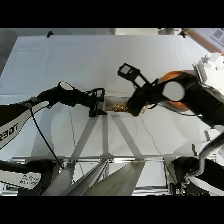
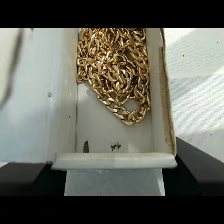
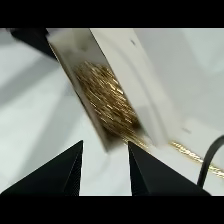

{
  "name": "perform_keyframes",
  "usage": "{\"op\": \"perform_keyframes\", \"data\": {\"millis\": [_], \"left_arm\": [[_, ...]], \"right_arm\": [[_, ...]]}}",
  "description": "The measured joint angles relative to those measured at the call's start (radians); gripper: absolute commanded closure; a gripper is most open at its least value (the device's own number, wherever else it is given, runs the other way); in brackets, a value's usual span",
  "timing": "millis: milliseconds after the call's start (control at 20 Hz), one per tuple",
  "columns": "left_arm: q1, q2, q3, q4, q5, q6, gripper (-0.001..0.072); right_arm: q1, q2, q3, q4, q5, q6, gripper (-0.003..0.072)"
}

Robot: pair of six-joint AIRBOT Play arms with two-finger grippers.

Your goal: Fold the box and place the chain.

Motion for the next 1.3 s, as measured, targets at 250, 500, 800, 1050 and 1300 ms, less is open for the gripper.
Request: {"op": "perform_keyframes", "data": {"millis": [250, 500, 800, 1050, 1300], "left_arm": [[0.0, 0.0, 0.0, 0.0, 0.0, 0.0, 0.0322], [0.0, 0.0, 0.0, 0.0, 0.0, 0.0, 0.0322], [0.0, 0.0, 0.0, 0.0, 0.0, 0.0, 0.0322], [0.0, 0.0, 0.0, 0.0, 0.0, 0.0, 0.0322], [0.0, 0.0, 0.0, 0.0, 0.0, 0.0, 0.0322]], "right_arm": [[-0.164, 0.034, -0.024, 0.017, 0.05, -0.308, 0.0032], [-0.278, -0.037, -0.069, 0.131, 0.053, -0.677, -0.0031], [-0.31, -0.244, -0.082, 0.257, -0.035, -0.924, -0.0032], [-0.313, -0.374, -0.084, 0.29, -0.066, -1.034, -0.0031], [-0.313, -0.438, -0.082, 0.32, -0.101, -1.076, 0.0191]]}}
